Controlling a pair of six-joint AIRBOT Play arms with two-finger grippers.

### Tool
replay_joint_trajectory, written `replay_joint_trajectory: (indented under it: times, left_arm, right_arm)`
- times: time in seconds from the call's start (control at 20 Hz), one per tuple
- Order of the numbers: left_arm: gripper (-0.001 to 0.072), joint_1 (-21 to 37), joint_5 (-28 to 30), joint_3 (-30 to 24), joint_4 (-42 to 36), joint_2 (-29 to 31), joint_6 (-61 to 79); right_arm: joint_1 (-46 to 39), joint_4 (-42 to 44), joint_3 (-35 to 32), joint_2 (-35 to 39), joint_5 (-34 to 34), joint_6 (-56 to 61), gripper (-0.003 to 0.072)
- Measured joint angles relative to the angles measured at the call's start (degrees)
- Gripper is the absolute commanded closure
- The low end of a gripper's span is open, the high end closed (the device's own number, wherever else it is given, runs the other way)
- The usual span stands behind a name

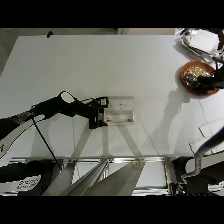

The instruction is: Fold the box and place the chain.

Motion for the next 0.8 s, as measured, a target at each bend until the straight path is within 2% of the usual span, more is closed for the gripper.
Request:
replay_joint_trajectory:
  times: [0.3,0.8]
  left_arm:
    - [0.0498,0.0,0.0,0.0,0.0,0.0,0.0]
    - [0.0498,0.0,0.0,0.0,0.0,0.0,0.0]
  right_arm:
    - [0.2,4.6,0.0,13.2,3.6,-4.3,0.0679]
    - [0.6,20.3,0.0,35.0,18.3,-8.5,0.0679]
